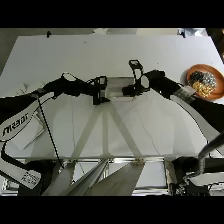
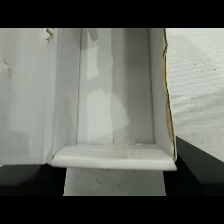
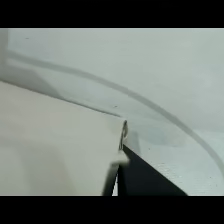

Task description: Fold the box and place the chain.

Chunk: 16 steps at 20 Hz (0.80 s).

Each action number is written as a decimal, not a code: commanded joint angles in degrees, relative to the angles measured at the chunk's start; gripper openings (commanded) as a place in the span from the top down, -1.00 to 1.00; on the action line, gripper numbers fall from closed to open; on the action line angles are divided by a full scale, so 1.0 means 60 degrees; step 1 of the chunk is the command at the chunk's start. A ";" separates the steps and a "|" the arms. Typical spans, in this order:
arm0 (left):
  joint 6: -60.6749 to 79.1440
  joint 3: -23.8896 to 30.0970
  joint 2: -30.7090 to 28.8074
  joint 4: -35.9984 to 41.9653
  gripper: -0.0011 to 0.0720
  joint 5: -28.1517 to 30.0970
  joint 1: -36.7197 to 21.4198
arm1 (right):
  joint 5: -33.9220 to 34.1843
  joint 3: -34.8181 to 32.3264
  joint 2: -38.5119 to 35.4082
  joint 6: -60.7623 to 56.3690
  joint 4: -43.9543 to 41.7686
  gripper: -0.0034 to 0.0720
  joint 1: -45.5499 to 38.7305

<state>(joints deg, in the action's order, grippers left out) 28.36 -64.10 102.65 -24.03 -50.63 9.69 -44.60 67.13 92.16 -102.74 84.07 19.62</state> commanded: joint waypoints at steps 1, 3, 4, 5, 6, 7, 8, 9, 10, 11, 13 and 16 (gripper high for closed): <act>0.0022 0.0004 0.0007 0.0000 0.08 -0.0025 0.0007 | 0.0025 0.0011 -0.0011 -0.1162 0.0703 0.88 0.0229; 0.0022 0.0004 0.0007 0.0000 0.08 -0.0025 0.0007 | 0.0087 0.0011 -0.0011 -0.1384 0.0699 0.77 0.0280; 0.0022 0.0004 0.0007 0.0000 0.08 -0.0025 0.0007 | 0.0113 0.0011 -0.0011 -0.1388 0.0688 0.37 0.0310; 0.0022 0.0004 0.0007 0.0000 0.08 -0.0025 0.0007 | 0.0091 0.0011 -0.0011 -0.1384 0.0692 -0.11 0.0342; 0.0022 0.0004 0.0007 0.0000 0.08 -0.0025 0.0007 | 0.0047 0.0018 -0.0015 -0.1384 0.0685 -0.26 0.0353; 0.0022 0.0004 0.0007 0.0000 0.08 -0.0025 0.0007 | -0.0047 0.0033 -0.0025 -0.1388 0.0663 -0.26 0.0350; 0.0022 0.0004 0.0007 0.0000 0.08 -0.0025 0.0007 | -0.0178 0.0033 -0.0069 -0.1384 0.0667 -0.26 0.0350; 0.0022 0.0004 0.0004 0.0000 0.08 -0.0025 0.0007 | -0.0317 0.0033 -0.0124 -0.1384 0.0681 -0.26 0.0350; 0.0022 0.0004 0.0007 0.0000 0.08 -0.0029 0.0007 | -0.0426 0.0033 -0.0197 -0.1384 0.0736 -0.26 0.0350; 0.0022 0.0004 0.0007 0.0000 0.08 -0.0025 0.0007 | -0.0488 0.0033 -0.0291 -0.1381 0.0772 -0.26 0.0350; 0.0022 0.0004 0.0007 0.0000 0.08 -0.0025 0.0007 | -0.0492 0.0033 -0.0583 -0.1381 0.0772 -0.26 0.0350; 0.0022 0.0004 0.0004 0.0000 0.08 -0.0025 0.0007 | -0.0535 0.0033 -0.1133 -0.1377 0.0965 -0.26 0.0346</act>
